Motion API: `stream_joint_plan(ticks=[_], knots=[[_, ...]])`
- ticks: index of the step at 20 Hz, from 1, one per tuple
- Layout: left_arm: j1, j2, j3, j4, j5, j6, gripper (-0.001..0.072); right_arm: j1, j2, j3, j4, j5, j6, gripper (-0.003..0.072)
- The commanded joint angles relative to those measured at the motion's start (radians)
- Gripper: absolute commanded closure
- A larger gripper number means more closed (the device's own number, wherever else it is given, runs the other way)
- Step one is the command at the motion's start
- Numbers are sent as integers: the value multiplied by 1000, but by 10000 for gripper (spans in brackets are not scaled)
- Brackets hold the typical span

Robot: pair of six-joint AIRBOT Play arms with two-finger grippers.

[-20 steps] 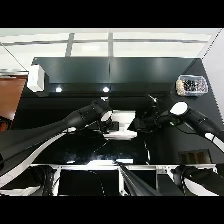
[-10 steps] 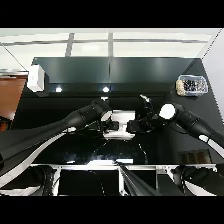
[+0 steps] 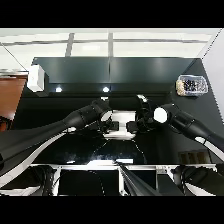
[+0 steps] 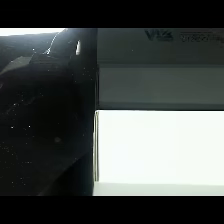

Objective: Fold the box and place the chain.

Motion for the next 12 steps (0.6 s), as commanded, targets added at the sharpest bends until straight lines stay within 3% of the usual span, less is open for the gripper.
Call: stream_joint_plan(ticks=[1,2,3,6,12], knots=[[1,-1,1,0,0,0,680,27,-39,67,-126,72,119,337],[1,-1,1,0,0,0,680,37,-55,89,-142,92,137,408],[1,-1,1,0,-1,0,680,50,-72,109,-164,114,162,425],[1,-1,1,0,0,0,680,107,-130,161,-235,182,247,426],[2,-1,1,0,-1,0,681,136,-170,167,-237,183,322,453]])
